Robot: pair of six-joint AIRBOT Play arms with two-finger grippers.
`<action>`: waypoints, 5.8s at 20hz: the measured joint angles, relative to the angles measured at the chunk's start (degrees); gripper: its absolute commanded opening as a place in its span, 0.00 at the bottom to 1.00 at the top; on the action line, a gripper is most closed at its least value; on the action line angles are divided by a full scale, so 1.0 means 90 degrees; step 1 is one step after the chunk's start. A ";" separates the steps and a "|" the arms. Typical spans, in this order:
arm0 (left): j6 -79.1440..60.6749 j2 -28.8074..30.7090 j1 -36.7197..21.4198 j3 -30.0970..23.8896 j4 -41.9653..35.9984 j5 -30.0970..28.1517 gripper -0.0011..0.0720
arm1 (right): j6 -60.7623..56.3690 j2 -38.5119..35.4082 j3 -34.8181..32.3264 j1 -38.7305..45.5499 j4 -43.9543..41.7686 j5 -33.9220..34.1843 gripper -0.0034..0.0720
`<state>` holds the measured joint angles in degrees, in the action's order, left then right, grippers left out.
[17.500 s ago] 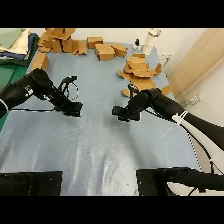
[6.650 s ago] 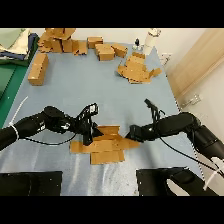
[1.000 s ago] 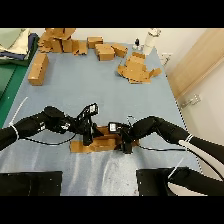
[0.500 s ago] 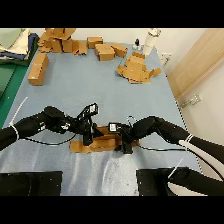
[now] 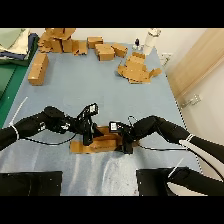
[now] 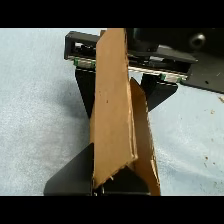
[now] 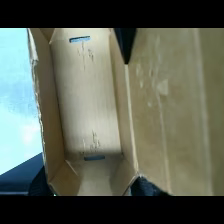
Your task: Fold the box.
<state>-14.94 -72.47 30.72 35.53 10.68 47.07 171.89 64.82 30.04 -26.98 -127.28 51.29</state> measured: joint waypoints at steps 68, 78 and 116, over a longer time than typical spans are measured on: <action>0.4051 0.1088 -0.0848 0.0029 0.1851 0.0461 0.30 | 0.0000 -0.0158 0.0002 -0.0134 0.0381 -0.0427 0.65; 0.9673 0.2108 0.1044 -0.0539 0.1273 0.0194 0.03 | 0.0002 -0.0158 0.0002 -0.0134 0.0381 -0.0427 0.65; 0.8208 0.2421 -0.0318 -0.0151 0.3645 -0.0381 0.03 | 0.0005 -0.0160 0.0002 -0.0134 0.0384 -0.0425 0.65</action>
<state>58.94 -50.68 27.86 34.17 43.48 43.64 171.94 63.37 30.06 -28.18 -123.83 47.46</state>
